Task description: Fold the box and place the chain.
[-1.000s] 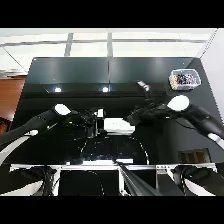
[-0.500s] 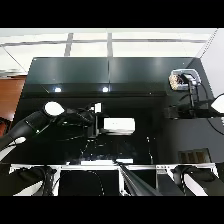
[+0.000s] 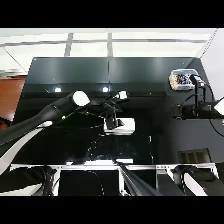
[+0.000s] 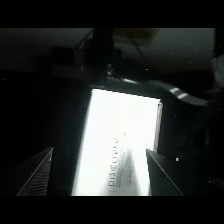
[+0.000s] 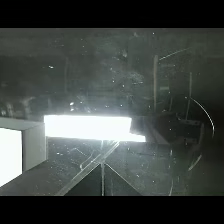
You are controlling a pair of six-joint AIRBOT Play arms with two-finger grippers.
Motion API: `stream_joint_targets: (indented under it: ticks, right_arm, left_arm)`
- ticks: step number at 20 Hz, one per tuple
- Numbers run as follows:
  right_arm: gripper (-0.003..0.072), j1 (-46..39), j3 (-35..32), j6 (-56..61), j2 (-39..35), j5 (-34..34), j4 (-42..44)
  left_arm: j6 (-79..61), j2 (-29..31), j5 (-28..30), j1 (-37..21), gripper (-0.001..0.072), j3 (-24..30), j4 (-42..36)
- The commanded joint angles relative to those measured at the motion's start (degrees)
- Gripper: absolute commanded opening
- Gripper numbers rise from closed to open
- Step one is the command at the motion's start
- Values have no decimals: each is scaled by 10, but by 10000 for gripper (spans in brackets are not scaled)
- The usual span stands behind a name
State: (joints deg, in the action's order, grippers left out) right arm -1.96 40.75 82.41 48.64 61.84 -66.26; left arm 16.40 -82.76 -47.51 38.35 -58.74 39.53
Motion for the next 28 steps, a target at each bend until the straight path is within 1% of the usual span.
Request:
stream_joint_targets:
  ticks: [1,5,8,14,16,19,21,25,26,27,28]
  right_arm:
    - [18,-1,-1,3,0,0,-2]
    - [18,-1,-1,3,0,0,-2]
    - [18,-1,-1,3,0,-1,-2]
    - [18,-1,-1,0,0,-5,-2]
    - [18,-1,-1,0,0,-7,-2]
    - [18,-1,-1,-1,0,-7,-2]
    - [18,-1,-1,-1,0,-7,-2]
    - [18,-1,-1,-1,0,-8,-2]
    - [19,-1,-1,-1,0,-9,-2]
    - [18,-1,-1,-1,0,-11,-2]
    - [18,-1,-1,-1,0,-13,-2]
  left_arm:
    - [49,-28,-42,8,714,-34,42]
    - [49,-28,-75,12,713,-34,62]
    - [49,-28,-79,21,714,-34,97]
    - [52,-28,-85,32,714,-38,112]
    - [95,-28,-85,42,714,-46,148]
    - [202,-29,-80,63,713,-55,221]
    - [234,-32,-80,77,713,-55,244]
    - [329,-43,-40,100,712,-55,293]
    - [346,-46,-31,102,692,-55,296]
    - [356,-48,-26,104,639,-55,297]
    - [360,-48,-31,104,481,-56,295]
